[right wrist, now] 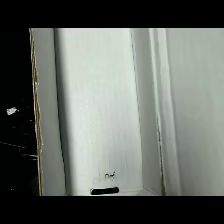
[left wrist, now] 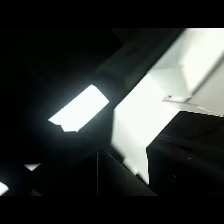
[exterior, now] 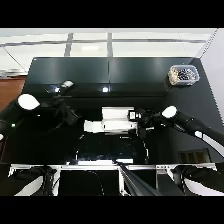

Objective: Fold the box and place the chain.

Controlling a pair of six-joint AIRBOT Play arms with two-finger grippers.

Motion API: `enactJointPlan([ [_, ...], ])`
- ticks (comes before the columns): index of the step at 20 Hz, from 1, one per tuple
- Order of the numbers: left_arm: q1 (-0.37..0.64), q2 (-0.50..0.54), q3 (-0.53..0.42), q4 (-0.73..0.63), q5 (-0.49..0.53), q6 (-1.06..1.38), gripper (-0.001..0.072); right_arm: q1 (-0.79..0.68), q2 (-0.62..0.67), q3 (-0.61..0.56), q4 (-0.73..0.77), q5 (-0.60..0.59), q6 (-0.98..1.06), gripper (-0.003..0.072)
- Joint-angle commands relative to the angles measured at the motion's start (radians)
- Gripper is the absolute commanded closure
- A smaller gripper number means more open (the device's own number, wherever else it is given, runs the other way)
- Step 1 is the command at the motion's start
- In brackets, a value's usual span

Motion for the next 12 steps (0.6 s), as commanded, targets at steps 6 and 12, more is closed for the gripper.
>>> enactJointPlan([
  [6, 0.285, -0.243, -0.155, -0.444, -0.151, -0.175, 0.0686, 0.000, 0.001, 0.001, 0.000, 0.000, 0.000, 0.0559],
  [12, 0.079, -0.378, -0.153, -0.544, -0.063, -0.072, 0.0685, 0.000, 0.000, 0.001, 0.000, 0.000, 0.000, 0.0559],
])
